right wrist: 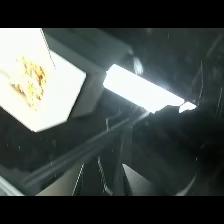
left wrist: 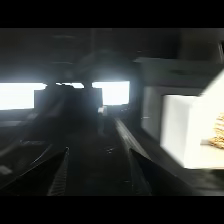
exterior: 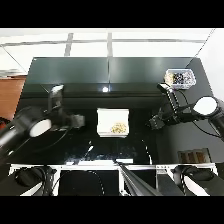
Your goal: Fold the box and place the chain.
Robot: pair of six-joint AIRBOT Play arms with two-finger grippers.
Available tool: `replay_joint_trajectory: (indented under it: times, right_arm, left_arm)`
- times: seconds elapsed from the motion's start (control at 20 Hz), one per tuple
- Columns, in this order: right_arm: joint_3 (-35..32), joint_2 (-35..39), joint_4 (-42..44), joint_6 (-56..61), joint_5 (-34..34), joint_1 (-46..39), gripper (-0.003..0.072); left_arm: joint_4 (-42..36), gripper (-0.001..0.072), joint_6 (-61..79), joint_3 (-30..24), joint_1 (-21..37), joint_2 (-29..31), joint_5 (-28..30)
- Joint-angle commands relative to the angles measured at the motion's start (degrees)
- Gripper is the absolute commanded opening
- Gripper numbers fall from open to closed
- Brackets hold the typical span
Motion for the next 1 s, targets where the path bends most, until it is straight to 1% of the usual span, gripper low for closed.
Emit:
replay_joint_trajectory:
  times: [0.0,0.05,0.1,0.15,0.2,0.3,0.35,0.5,0.55,0.6,0.75,0.8,0.85,0.95]
  right_arm:
    - [0.0,0.0,2.6,0.0,-3.5,0.0,0.0285]
    - [0.0,0.0,3.1,0.0,-4.4,0.0,0.0285]
    - [0.0,0.0,3.2,0.0,-5.1,0.0,0.0285]
    - [0.0,0.0,3.2,0.0,-5.7,0.0,0.0285]
    - [0.0,0.0,3.3,0.0,-6.3,0.0,0.0285]
    - [0.0,0.0,3.4,0.0,-6.5,0.0,0.0284]
    - [0.0,0.0,3.4,0.0,-6.3,0.0,0.0285]
    - [0.0,0.0,3.4,0.0,-6.1,0.0,0.0285]
    - [0.0,0.0,3.4,0.0,-5.8,0.0,0.0285]
    - [0.0,0.0,3.5,0.0,-5.3,0.0,0.0285]
    - [0.0,0.0,4.0,0.0,-5.0,0.0,0.0285]
    - [0.0,0.0,4.4,0.0,-5.2,0.0,0.0285]
    - [0.0,0.0,4.7,0.0,-5.2,0.0,0.0284]
    - [0.0,0.0,4.7,0.0,-5.1,0.0,0.0284]
  left_arm:
    - [-19.7,0.0450,14.2,-14.9,14.4,12.9,7.6]
    - [-29.2,0.0450,26.3,-17.3,19.1,13.6,8.1]
    - [-39.1,0.0450,41.8,-18.8,23.5,13.1,7.0]
    - [-45.6,0.0505,56.0,-19.5,26.2,12.0,5.2]
    - [-49.2,0.0711,69.3,-19.5,27.5,10.4,4.0]
    - [-51.1,0.0719,89.5,-19.5,26.9,7.3,4.6]
    - [-51.1,0.0719,100.2,-19.4,25.7,5.8,5.8]
    - [-50.3,0.0716,125.9,-19.3,18.5,1.7,14.9]
    - [-49.4,0.0714,130.3,-18.4,16.0,-0.2,17.8]
    - [-49.4,0.0715,131.3,-17.2,14.5,-2.7,18.7]
    - [-50.4,0.0715,139.4,-11.8,13.4,-13.7,14.0]
    - [-52.7,0.0715,140.6,-10.3,13.6,-16.9,14.2]
    - [-55.4,0.0715,140.4,-8.6,13.7,-19.9,14.1]
    - [-54.9,0.0715,140.5,-5.6,13.2,-24.2,12.0]
